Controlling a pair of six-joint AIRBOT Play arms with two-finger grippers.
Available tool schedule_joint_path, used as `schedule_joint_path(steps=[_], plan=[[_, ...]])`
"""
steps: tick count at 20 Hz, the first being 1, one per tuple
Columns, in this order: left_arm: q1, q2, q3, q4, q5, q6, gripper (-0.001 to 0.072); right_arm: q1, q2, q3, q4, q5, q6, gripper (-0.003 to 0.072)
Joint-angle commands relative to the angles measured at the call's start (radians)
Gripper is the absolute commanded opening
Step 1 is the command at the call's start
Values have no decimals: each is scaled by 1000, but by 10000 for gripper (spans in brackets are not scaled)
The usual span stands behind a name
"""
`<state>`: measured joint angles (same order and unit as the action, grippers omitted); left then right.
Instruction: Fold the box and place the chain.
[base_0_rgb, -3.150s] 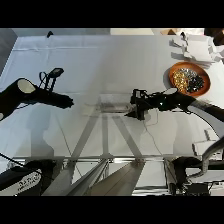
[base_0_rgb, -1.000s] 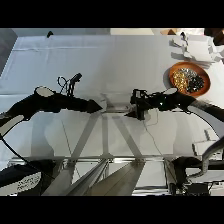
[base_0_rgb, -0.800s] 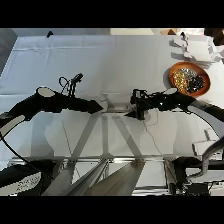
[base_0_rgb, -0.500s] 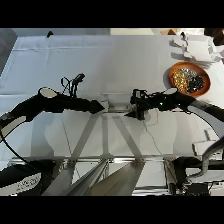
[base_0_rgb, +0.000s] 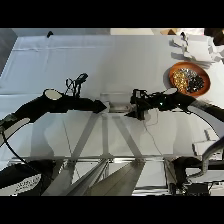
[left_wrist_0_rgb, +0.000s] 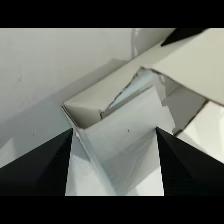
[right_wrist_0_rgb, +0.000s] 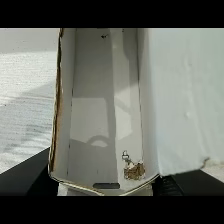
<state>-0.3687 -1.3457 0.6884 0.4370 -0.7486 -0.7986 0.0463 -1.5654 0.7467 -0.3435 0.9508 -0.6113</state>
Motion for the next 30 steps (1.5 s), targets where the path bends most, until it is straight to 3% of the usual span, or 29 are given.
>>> schedule_joint_path(steps=[1, 8, 13, 17, 25, 26, 30], plan=[[-17, 0, 0, 1, 45, -51, 578, 0, 1, 1, 0, 0, 0, 538], [-39, 0, 0, -6, 45, -85, 578, 0, 1, 1, 0, 0, 0, 538], [-71, 0, 0, -3, 111, -85, 577, 0, 1, 1, 0, 0, 0, 538], [-102, 0, 0, 99, 178, -95, 572, 0, 1, 1, 0, 0, 0, 538], [-124, 1, 0, 163, 232, -123, 551, 0, 1, 1, 0, 0, 0, 538], [-134, 2, 1, 178, 244, -134, 499, 0, 1, 1, 0, 0, 0, 538], [-178, 3, 31, 340, 244, -275, 495, 0, 1, 1, 0, 0, 0, 538]])
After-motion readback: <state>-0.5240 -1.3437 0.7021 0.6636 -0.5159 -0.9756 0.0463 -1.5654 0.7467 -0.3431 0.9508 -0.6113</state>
